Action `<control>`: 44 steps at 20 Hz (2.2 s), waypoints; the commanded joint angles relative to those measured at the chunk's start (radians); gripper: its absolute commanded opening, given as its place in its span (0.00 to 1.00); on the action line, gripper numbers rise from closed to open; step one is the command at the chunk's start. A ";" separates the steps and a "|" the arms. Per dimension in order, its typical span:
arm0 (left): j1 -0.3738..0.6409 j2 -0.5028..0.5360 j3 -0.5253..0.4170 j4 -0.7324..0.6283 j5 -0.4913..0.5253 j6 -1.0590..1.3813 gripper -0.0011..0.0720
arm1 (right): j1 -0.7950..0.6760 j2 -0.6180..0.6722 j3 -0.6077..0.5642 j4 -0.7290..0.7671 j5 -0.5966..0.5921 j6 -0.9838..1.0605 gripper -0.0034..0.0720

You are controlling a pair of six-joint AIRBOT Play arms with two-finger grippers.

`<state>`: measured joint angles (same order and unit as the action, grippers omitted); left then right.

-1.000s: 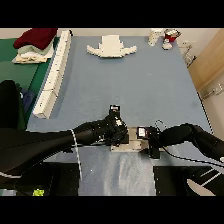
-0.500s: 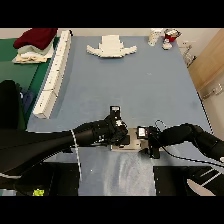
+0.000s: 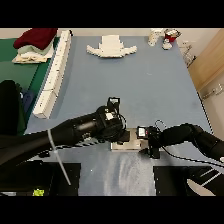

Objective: Fold the box.

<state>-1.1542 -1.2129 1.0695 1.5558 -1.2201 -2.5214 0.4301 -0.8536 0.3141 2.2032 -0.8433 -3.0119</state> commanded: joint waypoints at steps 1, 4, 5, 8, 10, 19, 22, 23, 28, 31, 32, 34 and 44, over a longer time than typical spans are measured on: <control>0.001 0.092 0.013 0.014 -0.150 0.063 0.04 | 0.000 0.001 0.000 0.000 0.000 0.001 0.72; 0.001 0.095 0.012 0.015 -0.116 0.184 0.03 | 0.000 0.001 0.000 0.000 0.000 0.001 0.72; 0.001 0.092 0.011 0.015 -0.078 0.216 0.03 | 0.000 0.001 0.000 0.000 0.000 0.001 0.72; -0.002 0.086 0.011 0.012 0.007 0.356 0.03 | 0.000 0.001 0.000 0.000 0.000 0.001 0.72; -0.014 0.102 -0.002 -0.016 0.001 0.475 0.03 | 0.000 0.001 0.000 0.000 0.000 0.001 0.72; 0.407 0.429 -0.436 -0.502 0.182 1.817 0.05 | 0.000 0.001 0.000 0.000 0.000 0.001 0.72; 0.539 0.420 -0.548 -0.755 0.308 2.126 0.97 | 0.000 0.001 0.000 0.000 0.000 0.001 0.72; 0.554 0.411 -0.584 -0.816 0.360 2.210 0.97 | 0.000 0.001 0.000 0.000 0.000 0.001 0.72; 0.504 0.335 -0.712 -0.976 0.598 2.591 0.97 | 0.000 0.001 0.000 0.000 0.000 0.001 0.72; 0.439 0.283 -0.729 -1.074 0.668 2.705 0.97 | 0.000 0.001 0.000 0.000 0.000 0.001 0.72; 0.425 0.264 -0.729 -1.116 0.680 2.735 0.97 | 0.000 0.001 0.000 0.000 0.000 0.001 0.72; 0.412 0.230 -0.729 -1.189 0.695 2.799 0.97 | 0.000 0.001 0.000 0.000 0.000 0.001 0.72; 0.399 0.156 -0.711 -1.310 0.717 2.848 0.97 | 0.000 0.001 0.000 0.000 0.000 0.001 0.72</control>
<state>-0.7456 -1.0283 0.3489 0.2981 -0.5220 0.2966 0.4301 -0.8536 0.3141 2.2032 -0.8433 -3.0112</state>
